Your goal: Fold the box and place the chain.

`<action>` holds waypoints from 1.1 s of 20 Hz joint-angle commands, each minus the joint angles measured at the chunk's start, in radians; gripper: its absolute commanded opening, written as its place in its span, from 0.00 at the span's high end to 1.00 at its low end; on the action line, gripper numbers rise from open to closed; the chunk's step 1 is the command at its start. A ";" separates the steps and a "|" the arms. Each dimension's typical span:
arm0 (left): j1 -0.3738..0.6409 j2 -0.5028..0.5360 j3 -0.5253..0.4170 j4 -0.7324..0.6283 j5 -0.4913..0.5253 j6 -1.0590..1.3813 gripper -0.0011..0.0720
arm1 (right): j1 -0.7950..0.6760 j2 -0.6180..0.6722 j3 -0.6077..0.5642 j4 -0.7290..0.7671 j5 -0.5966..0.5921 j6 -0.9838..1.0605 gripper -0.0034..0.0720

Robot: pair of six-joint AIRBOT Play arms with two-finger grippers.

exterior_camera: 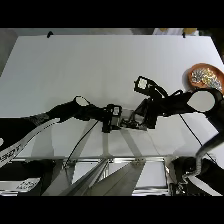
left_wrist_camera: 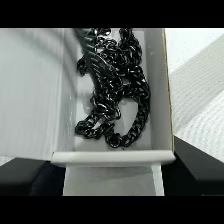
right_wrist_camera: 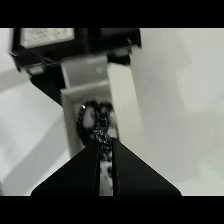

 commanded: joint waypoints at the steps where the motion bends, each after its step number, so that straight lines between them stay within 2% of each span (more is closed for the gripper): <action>1: 0.001 0.000 0.000 0.000 0.000 0.000 0.97 | 0.000 -0.021 0.001 -0.117 0.005 0.088 0.88; 3: 0.001 0.000 0.000 0.000 0.000 0.000 0.97 | -0.001 -0.019 0.003 -0.117 0.009 0.088 0.66; 4: 0.001 0.000 0.000 0.000 0.000 0.000 0.97 | -0.008 -0.019 0.016 -0.116 0.032 0.087 0.65; 7: 0.001 0.000 0.000 0.000 0.000 0.000 0.97 | -0.081 -0.007 0.101 -0.120 0.166 0.076 0.65; 11: 0.001 0.000 0.000 0.000 0.000 0.000 0.97 | -0.253 0.031 0.119 -0.130 0.190 0.012 0.67; 13: 0.001 0.000 0.000 0.000 0.000 0.000 0.97 | -0.328 0.020 0.106 -0.151 0.176 0.023 0.83; 16: 0.001 0.000 0.000 0.000 0.000 0.000 0.97 | -0.367 -0.017 0.055 -0.242 0.109 0.263 0.89; 19: 0.001 0.000 0.000 0.000 0.000 0.000 0.97 | -0.366 -0.095 0.012 -0.290 0.079 0.511 0.89; 22: 0.001 0.000 0.000 0.000 0.000 0.000 0.97 | -0.357 -0.180 0.004 -0.313 0.075 0.667 0.87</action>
